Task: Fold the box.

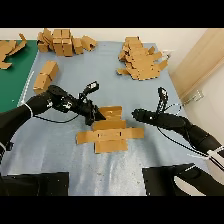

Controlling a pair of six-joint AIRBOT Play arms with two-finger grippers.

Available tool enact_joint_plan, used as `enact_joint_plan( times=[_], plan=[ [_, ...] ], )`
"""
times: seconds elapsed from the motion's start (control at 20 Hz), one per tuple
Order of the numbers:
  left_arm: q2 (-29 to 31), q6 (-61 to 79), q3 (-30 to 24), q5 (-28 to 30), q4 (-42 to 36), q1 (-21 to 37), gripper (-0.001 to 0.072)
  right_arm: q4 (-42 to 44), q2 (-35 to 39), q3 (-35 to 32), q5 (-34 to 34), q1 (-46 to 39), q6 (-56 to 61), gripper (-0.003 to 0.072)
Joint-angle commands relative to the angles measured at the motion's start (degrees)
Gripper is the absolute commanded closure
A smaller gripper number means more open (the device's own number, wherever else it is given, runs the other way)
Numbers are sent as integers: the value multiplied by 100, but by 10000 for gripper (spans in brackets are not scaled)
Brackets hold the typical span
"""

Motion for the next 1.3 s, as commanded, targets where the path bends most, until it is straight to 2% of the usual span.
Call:
enact_joint_plan(
  times=[0.0,0.15,0.3,0.45,0.85,1.25],
  plan=[
    [247,640,-293,426,-55,-114,698,2,-2,2,83,2,22,679],
    [643,1001,-728,857,-216,-153,698,-2,-2,2,166,2,22,679],
    [970,1462,-1176,822,-811,-153,698,-2,-9,2,269,2,22,679],
    [1034,1473,-1392,796,-828,-155,698,-13,-13,2,330,2,20,679],
    [1049,1539,-1473,1545,-422,-896,698,-39,-13,2,332,13,-44,679],
    [1049,1480,-1725,1589,-413,-935,697,-101,-13,2,334,13,-46,679]
  ],
)
